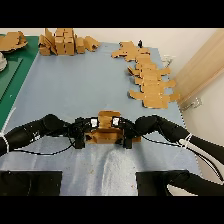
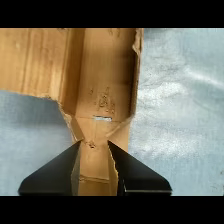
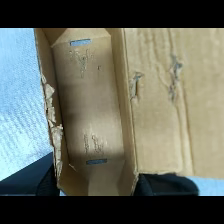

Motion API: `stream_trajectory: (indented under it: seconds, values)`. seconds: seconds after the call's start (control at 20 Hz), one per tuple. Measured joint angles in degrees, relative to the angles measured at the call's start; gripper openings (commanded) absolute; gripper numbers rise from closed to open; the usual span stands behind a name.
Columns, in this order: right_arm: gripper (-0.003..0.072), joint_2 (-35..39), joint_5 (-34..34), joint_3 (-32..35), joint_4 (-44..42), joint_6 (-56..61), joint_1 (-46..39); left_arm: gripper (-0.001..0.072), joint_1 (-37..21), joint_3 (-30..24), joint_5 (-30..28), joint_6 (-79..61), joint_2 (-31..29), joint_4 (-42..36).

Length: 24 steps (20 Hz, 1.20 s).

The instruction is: Fold the box.

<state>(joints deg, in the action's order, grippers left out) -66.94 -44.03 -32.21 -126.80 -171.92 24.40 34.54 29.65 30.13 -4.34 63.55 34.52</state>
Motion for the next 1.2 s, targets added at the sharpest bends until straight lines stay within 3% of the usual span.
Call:
stream_trajectory:
  seconds: [0.6, 0.7, 1.2]
  values:
    - [0.0454, 0.0, 0.0, 0.0, -0.02, 0.0, 0.0, 0.0259, 0.31, 1.66, 2.47, -0.17, 1.25, -1.53]
    - [0.0454, 0.0, 0.02, 0.0, -0.02, 0.0, 0.0, 0.0096, 0.39, 1.77, 2.64, -0.17, 1.38, -1.66]
    - [0.0454, 0.0, 0.0, 0.0, -0.04, 0.09, 0.0, 0.0093, 0.48, 2.64, 3.04, -0.76, 1.49, -1.79]
